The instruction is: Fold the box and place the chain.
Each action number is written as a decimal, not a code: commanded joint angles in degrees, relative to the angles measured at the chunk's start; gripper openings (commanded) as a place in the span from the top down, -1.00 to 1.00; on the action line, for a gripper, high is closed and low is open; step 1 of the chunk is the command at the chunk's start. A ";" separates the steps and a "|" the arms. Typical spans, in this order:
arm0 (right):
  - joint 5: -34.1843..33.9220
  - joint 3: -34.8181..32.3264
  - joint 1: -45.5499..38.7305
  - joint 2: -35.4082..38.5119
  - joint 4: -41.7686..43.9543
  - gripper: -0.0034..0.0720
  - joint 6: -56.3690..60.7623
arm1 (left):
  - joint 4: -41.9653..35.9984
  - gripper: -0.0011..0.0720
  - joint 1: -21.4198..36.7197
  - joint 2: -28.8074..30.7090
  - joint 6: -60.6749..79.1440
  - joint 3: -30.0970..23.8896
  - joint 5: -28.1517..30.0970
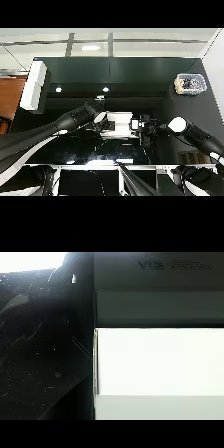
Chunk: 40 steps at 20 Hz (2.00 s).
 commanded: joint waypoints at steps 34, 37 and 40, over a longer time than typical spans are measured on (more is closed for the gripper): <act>-8.07 0.00 4.33 -3.13 5.22 0.87 6.51 | 0.00 0.87 0.04 -0.09 0.07 0.02 -0.13; -8.48 0.02 1.60 0.61 2.08 0.87 19.93 | 0.00 0.87 0.04 -0.09 0.07 0.02 -0.13; -0.68 0.44 -6.75 7.78 -7.96 0.87 45.86 | 0.00 0.88 0.04 -0.11 0.04 0.02 0.35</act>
